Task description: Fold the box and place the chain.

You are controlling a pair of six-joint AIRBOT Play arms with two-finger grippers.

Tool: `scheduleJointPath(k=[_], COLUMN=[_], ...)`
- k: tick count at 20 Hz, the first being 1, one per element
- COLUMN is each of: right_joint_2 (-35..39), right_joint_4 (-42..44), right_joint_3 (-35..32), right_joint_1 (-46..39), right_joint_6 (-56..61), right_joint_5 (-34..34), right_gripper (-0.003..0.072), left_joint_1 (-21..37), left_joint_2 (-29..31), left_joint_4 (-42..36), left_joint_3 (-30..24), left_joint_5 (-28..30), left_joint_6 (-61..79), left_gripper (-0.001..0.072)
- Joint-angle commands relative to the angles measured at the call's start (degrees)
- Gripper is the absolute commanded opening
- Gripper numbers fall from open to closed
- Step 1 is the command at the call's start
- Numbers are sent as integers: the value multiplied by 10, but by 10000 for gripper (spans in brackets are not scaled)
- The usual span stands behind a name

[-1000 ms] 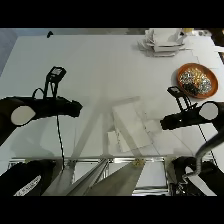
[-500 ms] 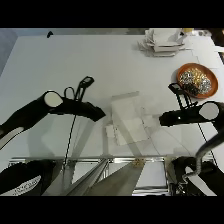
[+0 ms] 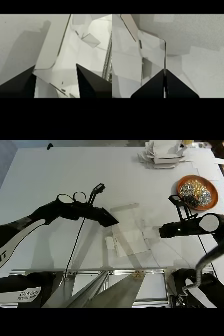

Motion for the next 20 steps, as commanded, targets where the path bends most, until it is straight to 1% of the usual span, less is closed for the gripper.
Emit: scheduleJointPath(k=[1, 4, 5, 6, 7, 8, 11, 12, 13, 18, 19, 20], right_joint_2=[0, 0, 0, 0, 0, 0, 0, 0, 0, 0, 0, 1], right_joint_4=[0, 1, 3, 7, 12, 13, 13, 13, 13, 13, 14, 17], right_joint_3=[0, 0, 0, 0, 0, 0, 0, 0, 0, 0, 0, 0], right_joint_1=[1, 1, 1, 1, 1, 1, 1, 1, 1, 1, 1, 1], right_joint_6=[0, 0, 0, 0, 0, 0, 0, 0, 0, 0, 0, 0], right_joint_5=[1, 1, 1, 1, 2, 2, 1, 1, 2, 4, 5, 5], right_gripper=[16, 16, 16, 16, 16, 16, 17, 17, 17, 18, 45, 158], left_joint_1=[1, -10, -18, -26, -33, -36, -36, -36, -36, -36, -37, -37], left_joint_2=[-29, -43, -46, -47, -47, -47, -47, -47, -47, -43, -39, -33], left_joint_4=[32, 37, 46, 52, 53, 52, 60, 68, 71, 71, 71, 71], left_joint_3=[18, 18, 18, 18, 18, 19, 20, 20, 20, 21, 21, 21], left_joint_5=[-38, -62, -54, -42, -31, -27, -27, -25, -22, -16, -13, -10], left_joint_6=[-6, 2, 4, 7, 15, 24, 33, 40, 50, 149, 172, 195], left_gripper=[532, 525, 490, 486, 467, 390, 221, 105, 10, 6, 6, 5])
